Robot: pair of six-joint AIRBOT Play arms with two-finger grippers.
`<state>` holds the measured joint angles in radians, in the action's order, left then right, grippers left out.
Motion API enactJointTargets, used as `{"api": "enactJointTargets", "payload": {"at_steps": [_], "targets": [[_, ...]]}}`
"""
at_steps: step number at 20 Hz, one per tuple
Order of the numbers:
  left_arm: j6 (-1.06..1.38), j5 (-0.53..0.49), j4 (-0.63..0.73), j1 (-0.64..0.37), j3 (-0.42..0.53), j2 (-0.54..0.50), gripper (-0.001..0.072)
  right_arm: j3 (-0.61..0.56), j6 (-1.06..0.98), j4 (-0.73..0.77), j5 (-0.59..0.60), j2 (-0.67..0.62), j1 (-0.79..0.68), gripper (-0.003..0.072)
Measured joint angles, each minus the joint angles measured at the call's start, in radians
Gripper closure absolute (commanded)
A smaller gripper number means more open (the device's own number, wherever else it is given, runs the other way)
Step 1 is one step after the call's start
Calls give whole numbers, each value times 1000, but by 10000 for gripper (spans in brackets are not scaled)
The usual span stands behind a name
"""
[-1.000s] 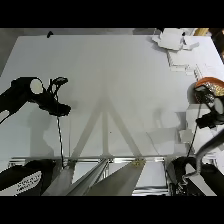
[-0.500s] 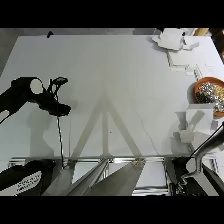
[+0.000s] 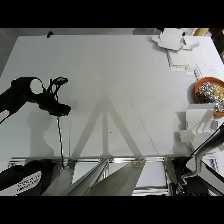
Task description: Fold the box and place the chain.
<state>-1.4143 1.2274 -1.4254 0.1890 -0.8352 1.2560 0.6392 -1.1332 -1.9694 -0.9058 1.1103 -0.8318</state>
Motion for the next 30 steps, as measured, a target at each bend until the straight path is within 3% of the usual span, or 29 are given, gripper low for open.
{"api": "enactJointTargets", "payload": {"at_steps": [2, 7, 13, 18, 23, 30], "targets": [[0, 0, 0, 0, 0, 0, 701, 0, 18, 21, 10, 5, -2, 677], [0, 0, 0, 0, 0, 0, 701, 0, 95, 71, -35, -39, 75, 675], [0, 0, 0, 0, 0, 0, 701, -2, 107, 281, -164, -179, 302, 677], [0, 0, 0, 0, 0, 0, 701, -52, -3, 453, -259, -339, 565, 677], [0, 0, 0, 0, 0, 0, 701, -148, -212, 560, -240, -478, 877, 676], [0, -5, 0, 0, 0, 0, 701, -209, -433, 597, -109, -517, 1188, 675]]}}
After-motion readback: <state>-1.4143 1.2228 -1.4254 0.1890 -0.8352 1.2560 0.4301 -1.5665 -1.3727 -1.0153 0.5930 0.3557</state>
